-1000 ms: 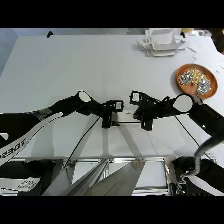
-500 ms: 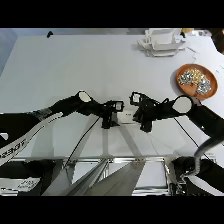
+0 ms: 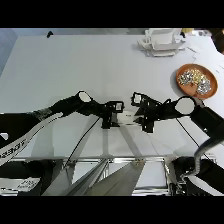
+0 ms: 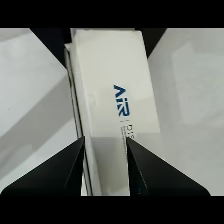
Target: Fold the box and place the chain.
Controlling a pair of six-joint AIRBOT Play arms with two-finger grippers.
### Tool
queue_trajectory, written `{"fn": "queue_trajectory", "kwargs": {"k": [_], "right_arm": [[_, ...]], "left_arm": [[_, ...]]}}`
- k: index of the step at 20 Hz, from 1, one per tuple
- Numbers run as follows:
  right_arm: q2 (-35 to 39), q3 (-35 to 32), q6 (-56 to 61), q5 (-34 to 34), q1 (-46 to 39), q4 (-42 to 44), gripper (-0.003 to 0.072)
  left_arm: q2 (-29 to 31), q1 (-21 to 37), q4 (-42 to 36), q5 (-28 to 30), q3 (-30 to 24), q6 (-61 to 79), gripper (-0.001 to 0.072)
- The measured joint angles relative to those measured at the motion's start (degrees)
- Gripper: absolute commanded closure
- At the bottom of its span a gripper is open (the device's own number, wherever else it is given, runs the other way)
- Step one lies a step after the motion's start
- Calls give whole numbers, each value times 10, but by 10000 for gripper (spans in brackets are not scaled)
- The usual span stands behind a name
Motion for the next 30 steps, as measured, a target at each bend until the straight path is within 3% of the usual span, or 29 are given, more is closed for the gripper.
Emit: {"fn": "queue_trajectory", "kwargs": {"k": [2, 4, 5, 30], "right_arm": [[10, 0, 0, 0, 0, 0, 421], [16, 0, 0, 0, 0, 1, 653], [17, 0, 1, 0, 0, 1, 663], [0, -55, 17, -20, 0, -13, 663]], "left_arm": [[0, 0, 0, 1, 0, 0, 679], [0, 0, -1, 1, 0, 0, 679], [0, 0, -1, 2, 0, 0, 679], [0, 0, -1, 4, 0, -1, 679]]}}
